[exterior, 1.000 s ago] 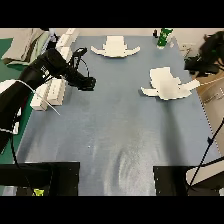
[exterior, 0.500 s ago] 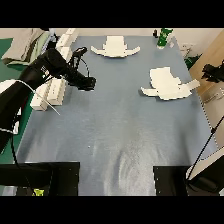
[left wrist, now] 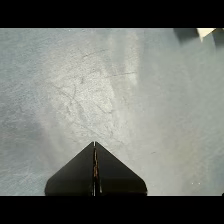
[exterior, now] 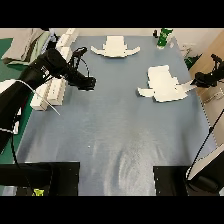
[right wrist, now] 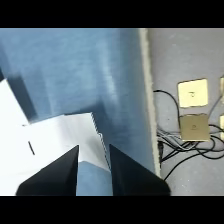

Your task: Fold the box.

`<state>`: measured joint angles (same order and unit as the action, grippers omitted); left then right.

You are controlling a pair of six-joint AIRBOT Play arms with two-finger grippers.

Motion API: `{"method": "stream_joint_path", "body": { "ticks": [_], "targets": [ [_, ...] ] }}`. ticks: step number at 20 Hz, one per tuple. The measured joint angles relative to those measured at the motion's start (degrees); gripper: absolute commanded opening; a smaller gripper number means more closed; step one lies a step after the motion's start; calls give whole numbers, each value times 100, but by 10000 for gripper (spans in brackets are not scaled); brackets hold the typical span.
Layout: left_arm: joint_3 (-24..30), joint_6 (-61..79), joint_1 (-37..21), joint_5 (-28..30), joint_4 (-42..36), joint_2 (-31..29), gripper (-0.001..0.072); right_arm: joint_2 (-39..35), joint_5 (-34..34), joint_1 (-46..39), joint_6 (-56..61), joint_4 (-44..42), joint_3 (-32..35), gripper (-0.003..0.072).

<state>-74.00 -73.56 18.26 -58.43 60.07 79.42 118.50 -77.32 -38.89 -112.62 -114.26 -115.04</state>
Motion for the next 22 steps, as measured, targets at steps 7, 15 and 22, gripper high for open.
{"method": "stream_joint_path", "body": {
  "ticks": [7,15,22],
  "targets": [
    [0,0,0,2,-9,0,15,-168,-1241,109,-750,-1333,-9,3],
    [0,7,0,313,-153,0,15,-765,-1545,1233,-308,-2594,1340,3],
    [101,229,-4,-61,-168,-179,13,-3084,-52,2413,-223,-2653,5045,3]
  ]
}}
